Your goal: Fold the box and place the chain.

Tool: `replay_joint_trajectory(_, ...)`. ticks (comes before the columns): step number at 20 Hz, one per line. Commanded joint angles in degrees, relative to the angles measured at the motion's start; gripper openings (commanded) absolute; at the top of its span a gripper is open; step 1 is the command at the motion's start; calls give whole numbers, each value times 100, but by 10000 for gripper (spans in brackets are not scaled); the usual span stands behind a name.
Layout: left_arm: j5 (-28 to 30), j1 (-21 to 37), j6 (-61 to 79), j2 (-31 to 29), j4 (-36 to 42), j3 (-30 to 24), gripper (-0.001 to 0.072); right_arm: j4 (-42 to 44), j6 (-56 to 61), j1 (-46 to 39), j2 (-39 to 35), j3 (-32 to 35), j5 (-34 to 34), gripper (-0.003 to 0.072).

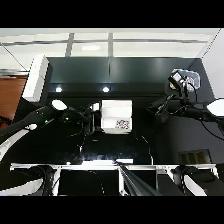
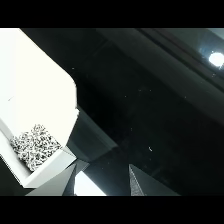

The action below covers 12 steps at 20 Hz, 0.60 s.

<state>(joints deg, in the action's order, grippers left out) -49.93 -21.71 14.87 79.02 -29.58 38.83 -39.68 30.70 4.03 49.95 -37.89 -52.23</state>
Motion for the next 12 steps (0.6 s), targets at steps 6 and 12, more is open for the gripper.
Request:
replay_joint_trajectory(6, 28, -11, 15, 4, 11, 4, 477, 63, 2006, 564, 496, -199, 916, 663)
replay_joint_trajectory(12, 28, -11, 13, 4, 11, 4, 477, 55, 2479, 1071, 2715, -2081, 1266, 660)
